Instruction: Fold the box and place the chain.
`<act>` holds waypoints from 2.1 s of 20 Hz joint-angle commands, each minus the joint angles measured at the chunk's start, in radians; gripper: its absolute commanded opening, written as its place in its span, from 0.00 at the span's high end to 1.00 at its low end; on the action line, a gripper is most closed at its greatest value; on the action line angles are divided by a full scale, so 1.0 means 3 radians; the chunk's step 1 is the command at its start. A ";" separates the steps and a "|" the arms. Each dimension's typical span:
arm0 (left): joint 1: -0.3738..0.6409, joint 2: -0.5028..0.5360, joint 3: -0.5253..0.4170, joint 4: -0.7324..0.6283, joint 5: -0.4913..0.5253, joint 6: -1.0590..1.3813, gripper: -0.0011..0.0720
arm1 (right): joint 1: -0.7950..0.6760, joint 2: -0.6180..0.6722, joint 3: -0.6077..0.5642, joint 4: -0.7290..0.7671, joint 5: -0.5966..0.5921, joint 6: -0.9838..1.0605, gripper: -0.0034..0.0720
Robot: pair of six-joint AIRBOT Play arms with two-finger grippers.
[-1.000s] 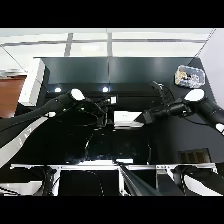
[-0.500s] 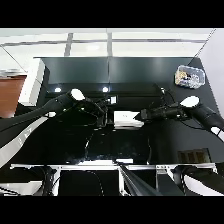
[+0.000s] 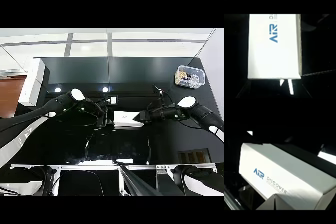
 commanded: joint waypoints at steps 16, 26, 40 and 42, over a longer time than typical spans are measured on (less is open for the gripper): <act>0.0022 0.0050 0.0323 0.0389 -0.0519 -0.0540 0.01 | -0.1569 0.0937 0.0431 -0.0744 0.1104 -0.0118 0.93; -0.0369 -0.0022 0.0999 0.0412 -0.0161 -0.1498 0.01 | -0.2107 0.1045 0.0412 -0.0797 0.1134 -0.0120 0.93; -0.0589 -0.0315 0.1120 0.0635 -0.0165 -0.2096 0.02 | -0.2107 0.1045 0.0412 -0.0804 0.1143 -0.0134 0.93; -0.0590 -0.0315 0.1120 0.0635 -0.0172 -0.2096 0.02 | -0.2107 0.1045 0.0412 -0.0804 0.1143 -0.0134 0.93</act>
